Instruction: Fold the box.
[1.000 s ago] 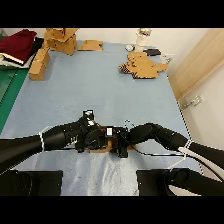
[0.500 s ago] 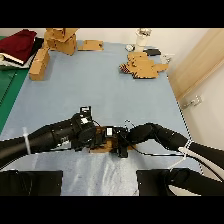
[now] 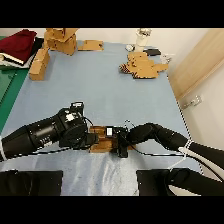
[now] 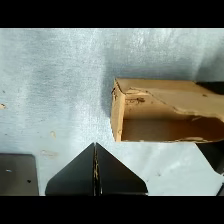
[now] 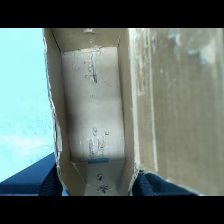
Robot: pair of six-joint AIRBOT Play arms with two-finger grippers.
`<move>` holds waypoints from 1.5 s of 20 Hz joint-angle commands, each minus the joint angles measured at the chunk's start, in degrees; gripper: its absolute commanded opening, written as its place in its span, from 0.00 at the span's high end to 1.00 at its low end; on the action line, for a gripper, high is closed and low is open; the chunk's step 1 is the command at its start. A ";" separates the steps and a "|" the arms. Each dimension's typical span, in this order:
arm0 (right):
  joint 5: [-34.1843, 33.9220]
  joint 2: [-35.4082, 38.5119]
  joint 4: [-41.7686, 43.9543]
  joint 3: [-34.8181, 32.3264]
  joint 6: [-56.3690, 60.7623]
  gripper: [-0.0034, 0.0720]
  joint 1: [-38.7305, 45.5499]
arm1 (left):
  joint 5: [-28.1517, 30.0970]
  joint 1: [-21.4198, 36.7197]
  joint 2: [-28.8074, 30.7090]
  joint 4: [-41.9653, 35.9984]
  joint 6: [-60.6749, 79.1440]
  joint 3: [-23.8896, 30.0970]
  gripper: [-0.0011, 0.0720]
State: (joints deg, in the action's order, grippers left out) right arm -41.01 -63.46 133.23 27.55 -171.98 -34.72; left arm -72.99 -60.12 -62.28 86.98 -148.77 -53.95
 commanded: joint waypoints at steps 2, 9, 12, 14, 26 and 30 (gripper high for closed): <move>0.00 -0.02 0.00 0.00 0.00 0.29 -0.04 | -5.07 0.26 3.76 -0.50 8.68 -0.02 0.97; 0.00 -0.02 0.00 0.00 0.02 0.29 -0.04 | 0.02 30.77 22.82 -34.82 69.57 20.96 0.97; 0.00 -0.02 0.00 0.00 0.02 0.29 -0.04 | -1.53 50.93 23.67 -58.95 103.67 26.47 0.97; 0.00 -0.02 0.00 0.00 0.02 0.29 -0.04 | -3.50 57.79 21.79 -59.10 117.31 26.80 0.97; 0.02 -0.02 -0.44 0.00 0.00 0.29 -0.04 | 27.04 38.07 12.57 -55.21 151.23 31.17 0.38; 0.02 -0.02 -0.61 0.00 0.02 0.29 -0.04 | 31.65 36.72 12.33 -57.02 152.45 35.39 0.03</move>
